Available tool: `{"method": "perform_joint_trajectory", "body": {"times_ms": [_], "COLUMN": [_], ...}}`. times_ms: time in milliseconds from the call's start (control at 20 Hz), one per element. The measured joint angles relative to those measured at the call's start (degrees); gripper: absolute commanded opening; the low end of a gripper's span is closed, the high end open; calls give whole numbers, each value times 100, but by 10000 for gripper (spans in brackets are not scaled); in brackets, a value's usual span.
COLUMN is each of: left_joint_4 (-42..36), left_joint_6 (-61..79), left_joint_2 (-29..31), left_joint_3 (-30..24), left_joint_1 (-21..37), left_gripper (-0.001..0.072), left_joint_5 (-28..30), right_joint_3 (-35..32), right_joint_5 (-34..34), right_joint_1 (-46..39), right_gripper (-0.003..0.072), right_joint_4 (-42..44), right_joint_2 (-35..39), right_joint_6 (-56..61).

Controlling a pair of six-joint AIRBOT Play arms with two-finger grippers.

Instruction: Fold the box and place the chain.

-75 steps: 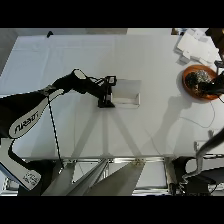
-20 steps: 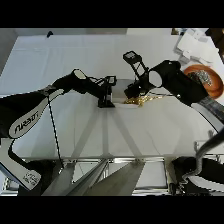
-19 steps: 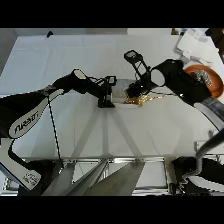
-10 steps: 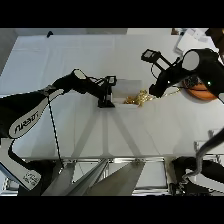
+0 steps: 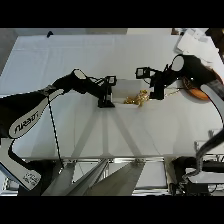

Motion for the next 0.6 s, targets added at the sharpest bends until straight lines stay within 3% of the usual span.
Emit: {"method": "perform_joint_trajectory", "body": {"times_ms": [200, 300, 400, 600], "left_joint_4": [0, 0, 0, -2], "left_joint_6": [0, 0, 0, -2], "left_joint_2": [0, 0, 0, 0], "left_joint_3": [0, 0, 0, 0], "left_joint_1": [0, 0, 0, 0], "left_gripper": [278, 278, 278, 278], "left_joint_5": [2, 0, 2, 2], "right_joint_3": [0, 0, 4, 4], "right_joint_5": [-382, -610, -776, -758], "right_joint_1": [-4, -7, -7, -11], "right_gripper": [621, 579, 450, 32], "right_joint_4": [79, 157, 282, 463], "right_joint_2": [-496, -667, -778, -879], "right_joint_6": [-417, -501, -579, -581]}}
